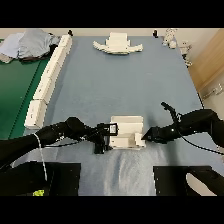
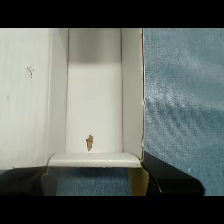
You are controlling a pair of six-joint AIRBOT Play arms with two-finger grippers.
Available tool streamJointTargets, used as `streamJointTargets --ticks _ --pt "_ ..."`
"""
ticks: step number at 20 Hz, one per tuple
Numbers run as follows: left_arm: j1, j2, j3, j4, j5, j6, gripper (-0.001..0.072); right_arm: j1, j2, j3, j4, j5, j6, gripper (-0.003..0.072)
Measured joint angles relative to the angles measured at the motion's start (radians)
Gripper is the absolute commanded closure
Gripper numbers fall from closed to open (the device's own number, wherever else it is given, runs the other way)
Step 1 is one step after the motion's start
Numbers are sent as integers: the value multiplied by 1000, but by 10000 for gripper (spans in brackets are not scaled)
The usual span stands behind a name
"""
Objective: Fold the box.
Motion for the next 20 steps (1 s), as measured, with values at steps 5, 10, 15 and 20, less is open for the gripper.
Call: streamJointTargets --ticks 5,10,15,20 --pt "0 0 0 0 0 0 189 166 5 27 -94 123 167 176" --pt "0 0 0 0 0 0 189 367 1 98 -297 204 472 177" --pt "0 0 0 0 0 0 189 557 -63 183 -490 230 789 178" --pt "0 0 0 -1 0 0 189 678 -148 240 -632 194 1036 281"
